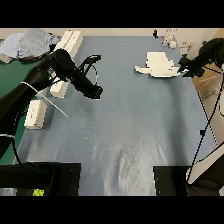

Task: Fold the box.

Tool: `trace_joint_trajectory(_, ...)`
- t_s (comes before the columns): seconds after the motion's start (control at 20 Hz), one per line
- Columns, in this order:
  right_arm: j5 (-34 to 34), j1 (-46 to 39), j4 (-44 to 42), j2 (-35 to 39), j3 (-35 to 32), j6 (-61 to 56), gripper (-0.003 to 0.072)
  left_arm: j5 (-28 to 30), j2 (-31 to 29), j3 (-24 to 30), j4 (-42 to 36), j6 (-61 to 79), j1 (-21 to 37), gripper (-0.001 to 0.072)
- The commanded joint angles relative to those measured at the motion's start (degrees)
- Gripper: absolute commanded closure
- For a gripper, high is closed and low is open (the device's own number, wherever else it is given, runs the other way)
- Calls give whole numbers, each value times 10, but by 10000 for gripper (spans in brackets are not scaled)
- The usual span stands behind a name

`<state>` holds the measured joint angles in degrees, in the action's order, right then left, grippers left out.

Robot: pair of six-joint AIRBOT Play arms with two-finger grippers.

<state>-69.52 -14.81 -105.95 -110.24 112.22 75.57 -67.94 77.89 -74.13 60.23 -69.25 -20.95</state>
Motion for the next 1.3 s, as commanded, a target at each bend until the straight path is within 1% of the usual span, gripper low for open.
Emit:
trace_joint_trajectory(0.0,64,-91,-220,-81,53,26,281,0,0,0,0,0,0,697)
trace_joint_trajectory(0.15,81,-94,-234,-107,53,68,283,0,0,0,0,0,0,697)
trace_joint_trajectory(0.25,95,-87,-246,-119,53,77,284,0,0,0,0,0,0,697)
trace_joint_trajectory(0.4,95,-81,-251,-137,53,77,286,0,0,0,0,0,0,697)
trace_joint_trajectory(0.5,98,-75,-255,-140,53,85,395,0,0,0,0,0,0,697)
trace_joint_trajectory(0.55,103,-73,-256,-139,54,91,405,0,0,0,0,0,0,697)
trace_joint_trajectory(0.6,101,-70,-261,-138,54,91,445,0,0,0,0,0,0,697)
trace_joint_trajectory(0.65,92,-68,-266,-138,54,94,590,0,0,0,0,0,0,697)
trace_joint_trajectory(0.7,79,-66,-275,-137,54,105,684,0,0,0,0,0,0,697)
trace_joint_trajectory(0.85,43,-57,-284,-120,54,115,689,0,0,0,0,0,0,697)
trace_joint_trajectory(0.95,18,-43,-262,-93,47,121,693,0,0,0,0,0,-1,697)
trace_joint_trajectory(1.1,-12,-17,-210,-30,-3,119,692,0,0,0,0,0,-1,697)
trace_joint_trajectory(1.25,-37,9,-193,50,-98,119,693,0,0,0,0,0,-1,697)
